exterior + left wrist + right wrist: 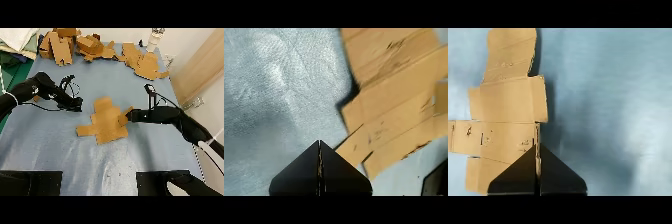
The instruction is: Fold the box.
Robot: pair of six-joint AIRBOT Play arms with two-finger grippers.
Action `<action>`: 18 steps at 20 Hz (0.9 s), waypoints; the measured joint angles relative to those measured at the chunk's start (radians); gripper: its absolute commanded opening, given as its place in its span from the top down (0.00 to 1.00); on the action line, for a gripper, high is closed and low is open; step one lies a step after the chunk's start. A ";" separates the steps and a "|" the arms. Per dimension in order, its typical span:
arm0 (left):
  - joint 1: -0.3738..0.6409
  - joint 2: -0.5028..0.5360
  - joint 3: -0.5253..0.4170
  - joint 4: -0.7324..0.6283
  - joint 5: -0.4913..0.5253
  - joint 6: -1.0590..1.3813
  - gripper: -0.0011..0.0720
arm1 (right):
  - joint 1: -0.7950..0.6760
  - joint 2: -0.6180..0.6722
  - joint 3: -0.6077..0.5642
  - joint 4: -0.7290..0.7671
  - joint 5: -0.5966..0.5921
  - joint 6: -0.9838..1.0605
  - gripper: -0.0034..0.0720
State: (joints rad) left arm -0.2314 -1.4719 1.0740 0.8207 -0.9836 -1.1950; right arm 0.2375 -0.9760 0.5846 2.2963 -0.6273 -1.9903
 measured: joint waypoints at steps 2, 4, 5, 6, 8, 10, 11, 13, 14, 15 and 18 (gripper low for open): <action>0.012 -0.005 -0.010 -0.038 -0.008 0.026 0.44 | 0.077 0.037 -0.031 -0.032 0.039 0.053 0.95; 0.019 -0.010 -0.015 -0.058 -0.030 0.043 0.43 | 0.137 0.057 -0.047 -0.055 0.076 0.093 0.95; 0.021 -0.010 -0.016 -0.066 -0.041 0.048 0.43 | 0.162 0.063 -0.052 -0.064 0.090 0.109 0.95; 0.023 -0.011 -0.018 -0.071 -0.048 0.051 0.43 | 0.183 0.067 -0.056 -0.069 0.100 0.123 0.95; 0.024 -0.021 -0.020 -0.073 -0.058 0.055 0.43 | 0.211 0.072 -0.060 -0.079 0.115 0.142 0.95; 0.025 -0.040 -0.022 -0.078 -0.072 0.058 0.43 | 0.229 0.075 -0.062 -0.084 0.123 0.151 0.95; 0.025 -0.053 -0.022 -0.082 -0.082 0.059 0.43 | 0.234 0.076 -0.063 -0.087 0.125 0.155 0.95; 0.025 -0.076 -0.023 -0.083 -0.102 0.060 0.43 | 0.240 0.077 -0.064 -0.096 0.129 0.161 0.95; 0.025 -0.084 -0.023 -0.083 -0.110 0.061 0.43 | 0.242 0.077 -0.064 -0.099 0.129 0.163 0.95; 0.025 -0.092 -0.024 -0.082 -0.117 0.061 0.43 | 0.244 0.079 -0.064 -0.102 0.129 0.166 0.95; 0.025 -0.110 -0.024 -0.084 -0.127 0.062 0.43 | 0.257 0.090 -0.064 -0.105 0.131 0.167 0.95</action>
